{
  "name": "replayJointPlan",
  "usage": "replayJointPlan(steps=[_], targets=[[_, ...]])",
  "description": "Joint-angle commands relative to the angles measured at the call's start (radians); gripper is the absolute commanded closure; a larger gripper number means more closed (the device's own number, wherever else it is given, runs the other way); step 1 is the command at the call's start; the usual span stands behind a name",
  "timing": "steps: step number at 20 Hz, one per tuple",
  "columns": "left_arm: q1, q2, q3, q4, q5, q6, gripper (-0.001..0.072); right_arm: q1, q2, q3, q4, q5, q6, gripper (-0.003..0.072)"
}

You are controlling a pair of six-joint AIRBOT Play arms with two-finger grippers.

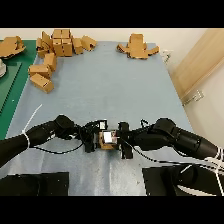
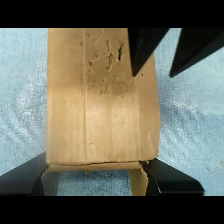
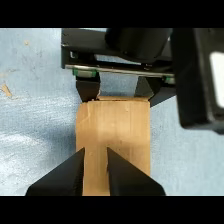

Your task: Fold the box.

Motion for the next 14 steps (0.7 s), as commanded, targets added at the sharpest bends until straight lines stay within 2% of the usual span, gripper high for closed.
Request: replayJointPlan(steps=[1, 9, 13, 14], targets=[[0.0, 0.0, 0.001, 0.0, 0.003, 0.0, 0.0286, 0.016, 0.009, 0.0, -0.032, 0.003, 0.009, 0.0435], [0.0, 0.0, 0.001, 0.0, 0.003, 0.0, 0.0286, 0.016, -0.012, 0.0, 0.017, 0.036, 0.0, 0.0436], [0.0, 0.0, 0.001, 0.0, 0.004, 0.0, 0.0286, 0.04, 0.002, 0.0, -0.15, 0.019, -0.002, 0.0427], [0.0, 0.0, 0.001, 0.0, 0.004, -0.001, 0.0286, 0.053, 0.006, -0.001, -0.185, 0.015, -0.002, 0.0327]])
